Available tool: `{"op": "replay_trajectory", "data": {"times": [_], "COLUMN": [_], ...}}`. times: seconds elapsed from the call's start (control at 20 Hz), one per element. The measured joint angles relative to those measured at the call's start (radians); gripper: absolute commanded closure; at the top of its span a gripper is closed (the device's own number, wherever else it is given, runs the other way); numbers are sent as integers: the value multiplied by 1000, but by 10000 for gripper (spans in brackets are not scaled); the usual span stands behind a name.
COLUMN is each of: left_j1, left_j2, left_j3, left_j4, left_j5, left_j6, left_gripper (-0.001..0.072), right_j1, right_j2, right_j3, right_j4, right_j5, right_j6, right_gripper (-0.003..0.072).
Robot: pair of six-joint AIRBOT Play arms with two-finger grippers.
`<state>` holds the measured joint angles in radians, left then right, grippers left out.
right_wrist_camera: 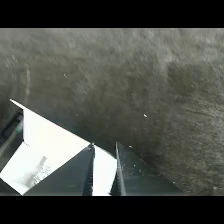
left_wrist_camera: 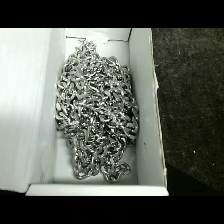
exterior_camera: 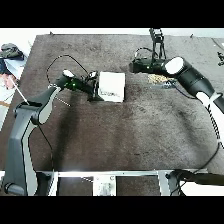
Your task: Fold the box and place the chain.
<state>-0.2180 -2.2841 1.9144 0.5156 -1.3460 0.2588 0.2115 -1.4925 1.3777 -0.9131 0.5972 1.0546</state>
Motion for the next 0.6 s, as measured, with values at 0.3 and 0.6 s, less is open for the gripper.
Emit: {"op": "replay_trajectory", "data": {"times": [0.3,0.6], "left_j1": [0,0], "left_j2": [0,0], "left_j3": [0,0], "left_j4": [0,0], "left_j5": [0,0], "left_j6": [0,0], "left_gripper": [253,253], "right_j1": [-148,-168], "right_j2": [-228,-381], "right_j3": [190,284], "right_j4": [244,337], "right_j5": [237,369], "right_j6": [-247,-356], "right_gripper": [646,645]}}
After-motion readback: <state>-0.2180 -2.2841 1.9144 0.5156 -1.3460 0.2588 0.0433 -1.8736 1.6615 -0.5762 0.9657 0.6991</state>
